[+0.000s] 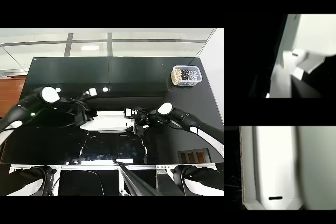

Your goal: Fold the box and place the chain.

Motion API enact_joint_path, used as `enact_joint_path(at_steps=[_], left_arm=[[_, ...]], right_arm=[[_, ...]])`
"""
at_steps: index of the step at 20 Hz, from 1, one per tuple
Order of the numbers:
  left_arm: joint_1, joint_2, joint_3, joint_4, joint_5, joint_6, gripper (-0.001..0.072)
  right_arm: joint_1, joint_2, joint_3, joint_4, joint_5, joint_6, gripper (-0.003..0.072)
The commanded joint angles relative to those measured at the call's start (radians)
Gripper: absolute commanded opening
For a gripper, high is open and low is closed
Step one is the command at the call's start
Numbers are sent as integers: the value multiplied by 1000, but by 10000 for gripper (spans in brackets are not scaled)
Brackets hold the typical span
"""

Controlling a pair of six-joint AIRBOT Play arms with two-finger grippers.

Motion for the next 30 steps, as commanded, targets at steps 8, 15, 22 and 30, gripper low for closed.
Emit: enact_joint_path(at_steps=[8, 15, 22, 30], left_arm=[[139, 56, -109, -468, -231, -234, 26], [51, -8, -179, -838, 57, -95, 26], [-10, -166, -116, -671, 284, -92, 26], [-10, -244, -97, -595, 150, -114, 26]], right_arm=[[1, -1, -1, 0, 1, 0, 491], [1, -1, -1, 0, 1, 0, 491], [1, -1, -1, 0, 0, 0, 491], [1, -1, -1, 0, 1, 0, 491]])
